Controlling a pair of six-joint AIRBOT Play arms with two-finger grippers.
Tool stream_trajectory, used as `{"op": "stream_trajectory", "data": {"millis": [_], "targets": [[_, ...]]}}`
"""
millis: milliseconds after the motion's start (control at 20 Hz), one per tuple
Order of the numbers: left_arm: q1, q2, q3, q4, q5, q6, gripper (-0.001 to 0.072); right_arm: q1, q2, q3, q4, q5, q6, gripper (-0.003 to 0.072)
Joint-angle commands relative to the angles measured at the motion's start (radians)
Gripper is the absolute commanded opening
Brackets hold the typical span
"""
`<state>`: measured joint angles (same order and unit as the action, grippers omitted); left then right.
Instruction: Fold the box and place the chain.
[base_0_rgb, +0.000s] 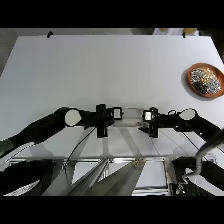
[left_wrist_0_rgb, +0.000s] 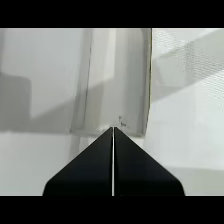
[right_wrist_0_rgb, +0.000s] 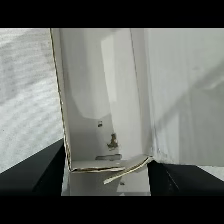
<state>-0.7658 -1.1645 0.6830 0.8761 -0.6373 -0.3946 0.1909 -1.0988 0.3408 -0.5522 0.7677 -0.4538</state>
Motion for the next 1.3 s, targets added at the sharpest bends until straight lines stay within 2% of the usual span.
{"op": "stream_trajectory", "data": {"millis": [0,150,250,350,450,550,650,800,1100,1250], "targets": [[0.049,0.125,0.0,0.203,-0.143,-0.484,0.0004,0.0,0.0,0.0,0.0,0.001,0.0,0.0296],[0.101,0.189,0.0,0.369,-0.269,-0.941,0.0004,0.0,0.0,0.0,0.0,0.001,0.0,0.0296],[0.141,0.18,-0.006,0.407,-0.318,-1.149,0.0004,0.0,0.0,0.0,0.0,0.001,0.0,0.0296],[0.17,0.152,-0.037,0.394,-0.292,-1.288,0.0004,0.0,0.0,0.0,0.0,0.001,0.0,0.0296],[0.178,0.115,-0.085,0.369,-0.211,-1.341,0.0004,0.0,0.0,0.0,0.0,0.001,0.0,0.0296],[0.177,0.065,-0.108,0.311,-0.149,-1.368,0.0004,0.0,0.0,0.0,0.0,0.0,0.0,0.0296],[0.176,0.013,-0.108,0.196,-0.106,-1.345,0.0004,0.0,0.0,0.0,0.0,0.001,0.0,0.0296],[0.176,-0.035,-0.108,-0.005,-0.06,-1.181,0.0004,0.0,0.0,0.0,0.0,0.001,0.0,0.0296],[0.163,-0.08,-0.106,-0.084,-0.058,-1.116,0.0008,0.0,0.0,0.0,0.0,0.001,0.0,0.0296],[0.151,-0.079,-0.071,-0.127,-0.101,-1.04,0.0008,0.0,0.0,0.0,0.0,0.0,0.0,0.0296]]}}
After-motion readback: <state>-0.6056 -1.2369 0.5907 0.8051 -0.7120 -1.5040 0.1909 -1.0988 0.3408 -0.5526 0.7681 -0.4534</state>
